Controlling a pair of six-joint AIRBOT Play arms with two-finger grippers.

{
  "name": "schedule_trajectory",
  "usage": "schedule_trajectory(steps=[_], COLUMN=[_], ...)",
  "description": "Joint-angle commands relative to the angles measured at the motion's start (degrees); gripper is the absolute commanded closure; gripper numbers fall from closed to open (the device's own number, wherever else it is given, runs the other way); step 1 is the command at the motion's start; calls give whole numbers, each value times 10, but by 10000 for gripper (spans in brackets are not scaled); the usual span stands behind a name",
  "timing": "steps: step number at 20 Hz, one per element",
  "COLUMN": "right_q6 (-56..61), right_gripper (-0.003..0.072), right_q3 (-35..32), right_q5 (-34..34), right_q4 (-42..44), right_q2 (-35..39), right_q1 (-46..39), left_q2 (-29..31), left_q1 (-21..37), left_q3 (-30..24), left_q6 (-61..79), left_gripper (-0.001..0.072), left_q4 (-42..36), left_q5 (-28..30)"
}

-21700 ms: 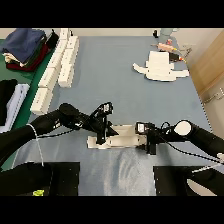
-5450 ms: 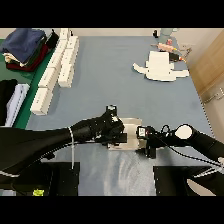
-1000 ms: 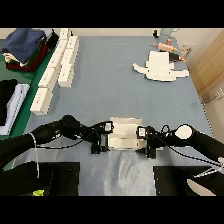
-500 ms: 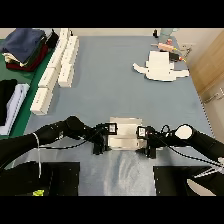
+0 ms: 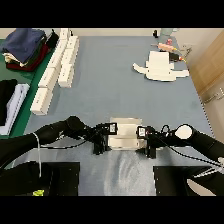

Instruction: Fold the box.

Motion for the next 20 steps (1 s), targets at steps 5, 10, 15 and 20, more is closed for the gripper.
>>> schedule_trajectory(steps=[5, 10, 15, 20], right_q6=[0, 0, 0, 0], right_gripper=[89, 89, 89, 89], right_q3=[0, 0, 0, 0], right_q5=[0, 0, 0, 0], right_q4=[0, 0, 0, 0], right_q2=[0, 0, 0, 0], right_q1=[0, 0, 0, 0], left_q2=[0, 1, 4, 4], left_q1=[2, 25, 26, 24], left_q3=[0, 0, 0, 0], left_q6=[-14, -20, -12, 24], left_gripper=[16, 14, 15, 15], left_q4=[0, 1, 1, 0], left_q5=[-6, -21, -46, -46])
